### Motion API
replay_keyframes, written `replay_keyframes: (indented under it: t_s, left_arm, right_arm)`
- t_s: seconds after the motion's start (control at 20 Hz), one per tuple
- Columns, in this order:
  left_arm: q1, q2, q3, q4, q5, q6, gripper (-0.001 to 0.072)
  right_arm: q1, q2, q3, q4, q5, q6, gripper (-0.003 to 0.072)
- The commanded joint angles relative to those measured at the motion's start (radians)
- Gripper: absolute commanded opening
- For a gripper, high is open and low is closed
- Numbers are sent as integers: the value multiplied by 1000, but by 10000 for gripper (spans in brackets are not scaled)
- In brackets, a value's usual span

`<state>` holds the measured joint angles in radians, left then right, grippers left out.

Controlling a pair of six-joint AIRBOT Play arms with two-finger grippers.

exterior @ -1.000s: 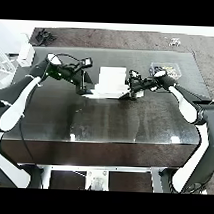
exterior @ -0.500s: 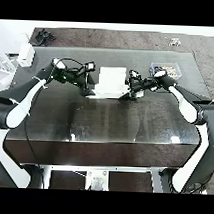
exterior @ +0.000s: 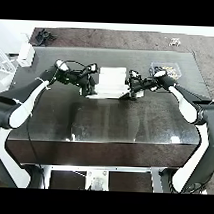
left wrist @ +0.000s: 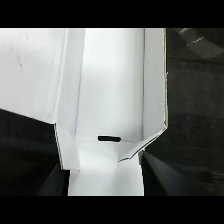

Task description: Fold the box and place the chain.

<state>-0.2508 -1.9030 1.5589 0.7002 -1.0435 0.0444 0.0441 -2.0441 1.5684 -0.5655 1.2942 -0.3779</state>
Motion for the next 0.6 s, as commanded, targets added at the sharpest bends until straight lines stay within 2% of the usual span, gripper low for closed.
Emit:
replay_keyframes:
  t_s: [0.0,0.15,0.55]
  left_arm:
    - [-4,-5,0,3,14,-13,380]
    - [-4,-11,0,-1,12,-19,343]
    - [-47,-24,1,-72,18,18,342]
  right_arm:
    - [0,0,0,0,0,0,630]
    - [0,0,0,0,0,0,630]
    - [0,0,0,0,0,0,630]
